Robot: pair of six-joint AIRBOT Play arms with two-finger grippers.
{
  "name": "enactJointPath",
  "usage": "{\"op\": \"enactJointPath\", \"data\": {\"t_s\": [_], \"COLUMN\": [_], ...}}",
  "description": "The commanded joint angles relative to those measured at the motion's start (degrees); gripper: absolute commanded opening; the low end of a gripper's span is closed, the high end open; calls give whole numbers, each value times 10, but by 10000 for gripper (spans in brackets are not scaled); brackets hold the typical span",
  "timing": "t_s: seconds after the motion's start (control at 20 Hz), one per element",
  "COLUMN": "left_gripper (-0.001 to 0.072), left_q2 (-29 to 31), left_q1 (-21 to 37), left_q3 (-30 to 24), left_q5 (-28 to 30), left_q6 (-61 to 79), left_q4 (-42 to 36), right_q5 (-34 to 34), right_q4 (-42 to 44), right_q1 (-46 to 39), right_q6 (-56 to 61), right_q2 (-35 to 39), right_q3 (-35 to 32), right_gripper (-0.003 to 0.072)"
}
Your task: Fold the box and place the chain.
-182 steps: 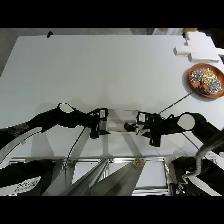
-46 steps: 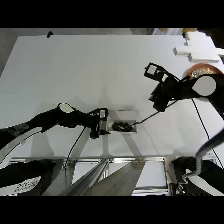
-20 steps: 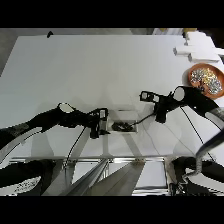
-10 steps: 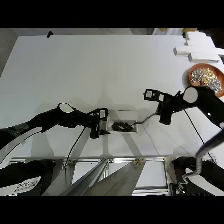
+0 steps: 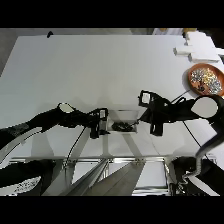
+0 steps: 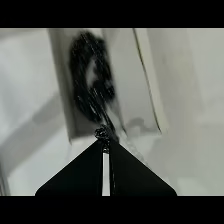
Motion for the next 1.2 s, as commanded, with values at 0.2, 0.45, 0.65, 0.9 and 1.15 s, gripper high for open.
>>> {"op": "enactJointPath", "data": {"t_s": [0.2, 0.45, 0.65, 0.9, 1.15], "left_gripper": [253, 253, 253, 253, 253], "left_q2": [0, 0, 0, 0, 0], "left_q1": [0, 0, 0, 0, 0], "left_q3": [0, 0, 0, 0, 0], "left_q5": [0, 0, 0, 0, 0], "left_q6": [0, 0, 0, 0, 0], "left_q4": [0, 0, 0, 0, 0], "right_q5": [-137, -174, -204, -202, -118], "right_q4": [92, 94, 14, -86, -116], "right_q1": [119, 152, 152, 143, 72], "right_q6": [2, 2, 69, 137, 128], "right_q2": [6, -44, -113, -120, -77], "right_q3": [1, 1, 1, 7, 78], "right_gripper": [12, 12, 52, 265, 256]}}
